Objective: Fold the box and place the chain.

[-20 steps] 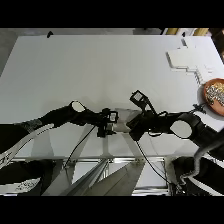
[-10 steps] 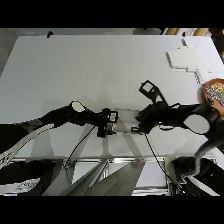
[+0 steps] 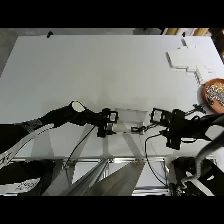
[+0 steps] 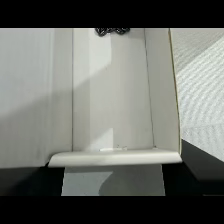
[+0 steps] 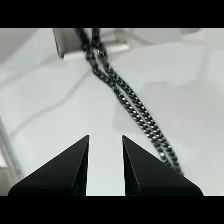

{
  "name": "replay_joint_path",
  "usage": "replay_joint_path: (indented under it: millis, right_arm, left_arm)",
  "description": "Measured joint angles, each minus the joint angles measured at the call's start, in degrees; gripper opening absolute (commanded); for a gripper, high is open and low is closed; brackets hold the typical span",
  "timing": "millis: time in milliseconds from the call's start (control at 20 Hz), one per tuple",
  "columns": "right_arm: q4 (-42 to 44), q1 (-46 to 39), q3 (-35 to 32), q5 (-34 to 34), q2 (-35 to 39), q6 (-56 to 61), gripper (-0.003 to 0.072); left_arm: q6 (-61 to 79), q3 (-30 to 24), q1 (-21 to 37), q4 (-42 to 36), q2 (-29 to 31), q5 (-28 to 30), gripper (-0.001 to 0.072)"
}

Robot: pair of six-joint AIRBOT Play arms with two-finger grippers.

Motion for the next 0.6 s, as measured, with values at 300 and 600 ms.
replay_joint_path:
  millis: [300, 600]
  right_arm:
    - [5.3, -4.9, -10.8, -15.0, 0.3, -21.3, 0.0225]
    - [8.9, -5.9, -13.1, -21.9, -4.9, -30.8, 0.0225]
  left_arm:
    - [0.0, 0.0, 0.0, 0.0, 0.0, 0.0, 0.0402]
    - [0.0, 0.0, 0.0, 0.0, 0.0, 0.0, 0.0402]
